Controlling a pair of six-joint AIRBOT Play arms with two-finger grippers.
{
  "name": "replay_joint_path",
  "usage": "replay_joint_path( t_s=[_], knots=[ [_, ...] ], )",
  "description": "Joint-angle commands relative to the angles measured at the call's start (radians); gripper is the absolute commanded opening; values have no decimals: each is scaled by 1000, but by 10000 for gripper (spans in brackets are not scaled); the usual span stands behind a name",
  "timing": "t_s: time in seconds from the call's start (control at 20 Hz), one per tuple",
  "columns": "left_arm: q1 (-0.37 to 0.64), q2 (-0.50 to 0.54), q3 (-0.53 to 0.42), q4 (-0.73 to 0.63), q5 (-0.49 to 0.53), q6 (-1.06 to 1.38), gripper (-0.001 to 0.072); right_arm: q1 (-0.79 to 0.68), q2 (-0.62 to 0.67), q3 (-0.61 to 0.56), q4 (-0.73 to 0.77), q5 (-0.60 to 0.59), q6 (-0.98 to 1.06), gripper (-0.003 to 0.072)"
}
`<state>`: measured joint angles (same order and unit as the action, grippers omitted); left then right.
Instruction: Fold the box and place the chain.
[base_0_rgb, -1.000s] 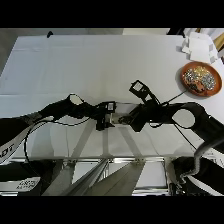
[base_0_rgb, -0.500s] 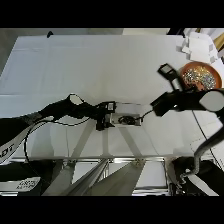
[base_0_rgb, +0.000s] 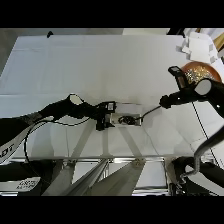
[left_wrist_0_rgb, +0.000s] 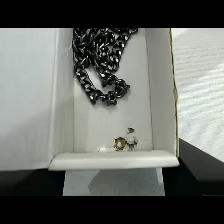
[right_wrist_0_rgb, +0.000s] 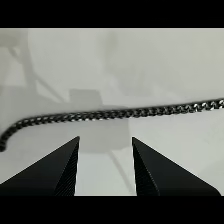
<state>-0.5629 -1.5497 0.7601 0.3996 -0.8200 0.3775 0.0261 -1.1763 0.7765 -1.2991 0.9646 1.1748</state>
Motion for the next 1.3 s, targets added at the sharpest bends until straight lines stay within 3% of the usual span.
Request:
replay_joint_path(
  t_s=[0.0, 0.4, 0.9, 1.15, 1.25],
  knots=[
    [0, 0, 1, 0, 0, 0, 348, -5, -92, 1, -29, -33, 7, 337],
    [0, 0, 1, 0, 0, 0, 348, 47, -124, 0, -95, -114, 35, 338],
    [0, 0, 1, 0, 0, 0, 348, 48, -186, 0, -115, -112, 85, 334],
    [0, 0, 1, 0, 0, 0, 348, 48, -185, 0, -120, -78, 82, 21],
    [0, 0, 1, 0, 0, 0, 348, 48, -164, 0, -124, -66, 82, 14]
  ],
)
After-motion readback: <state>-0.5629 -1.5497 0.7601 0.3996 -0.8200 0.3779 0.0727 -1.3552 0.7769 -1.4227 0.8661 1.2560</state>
